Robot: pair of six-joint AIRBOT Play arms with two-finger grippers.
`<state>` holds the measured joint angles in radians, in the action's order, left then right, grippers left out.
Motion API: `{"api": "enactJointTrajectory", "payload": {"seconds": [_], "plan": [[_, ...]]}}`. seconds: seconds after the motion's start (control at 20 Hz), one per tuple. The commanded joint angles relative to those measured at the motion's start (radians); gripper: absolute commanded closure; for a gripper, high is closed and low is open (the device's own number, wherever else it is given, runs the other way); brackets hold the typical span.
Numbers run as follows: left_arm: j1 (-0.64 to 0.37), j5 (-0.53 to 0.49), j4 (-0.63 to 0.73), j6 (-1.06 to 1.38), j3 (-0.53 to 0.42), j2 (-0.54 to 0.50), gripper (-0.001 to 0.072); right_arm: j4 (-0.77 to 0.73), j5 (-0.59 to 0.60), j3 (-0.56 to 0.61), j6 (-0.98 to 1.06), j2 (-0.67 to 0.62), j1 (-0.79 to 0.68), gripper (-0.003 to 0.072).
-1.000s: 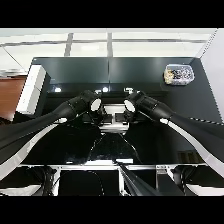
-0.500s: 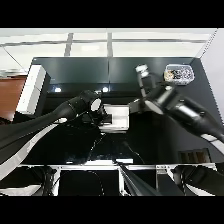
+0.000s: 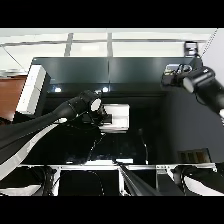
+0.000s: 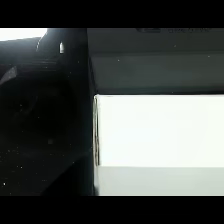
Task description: Fold the box and place the chain.
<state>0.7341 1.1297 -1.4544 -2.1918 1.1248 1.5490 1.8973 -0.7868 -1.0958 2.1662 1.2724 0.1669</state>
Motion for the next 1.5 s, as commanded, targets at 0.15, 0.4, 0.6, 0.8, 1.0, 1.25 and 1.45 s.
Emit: {"api": "enactJointTrajectory", "payload": {"seconds": [0.15, 0.4, 0.6, 0.8, 1.0, 1.25, 1.45], "plan": [[0.0, 0.001, 0.0, 0.0, 0.0, 0.0, 0.0681, -0.188, -0.283, -0.557, -0.032, 0.447, -0.254, -0.0019], [0.0, 0.0, 0.001, 0.0, 0.0, 0.0, 0.0681, -0.188, -0.408, -0.89, -0.035, 0.719, -0.291, -0.0014], [0.0, 0.001, 0.001, 0.0, 0.0, 0.0, 0.068, -0.17, -0.399, -0.923, 0.019, 0.789, -0.304, -0.0014], [0.0, 0.005, 0.001, 0.0, 0.0, 0.0, 0.0681, -0.101, -0.38, -0.924, 0.031, 0.821, -0.306, -0.0014], [0.0, 0.005, 0.001, 0.0, 0.0, 0.0, 0.0681, -0.13, -0.331, -0.923, 0.031, 0.847, -0.306, -0.0013], [0.0, 0.005, 0.001, 0.0, 0.0, 0.0, 0.0681, -0.139, -0.327, -0.923, 0.016, 0.852, -0.302, 0.0162], [0.0, 0.005, 0.001, 0.0, 0.0, 0.0, 0.0681, -0.181, -0.389, -0.924, -0.086, 0.849, -0.303, 0.0609]]}}
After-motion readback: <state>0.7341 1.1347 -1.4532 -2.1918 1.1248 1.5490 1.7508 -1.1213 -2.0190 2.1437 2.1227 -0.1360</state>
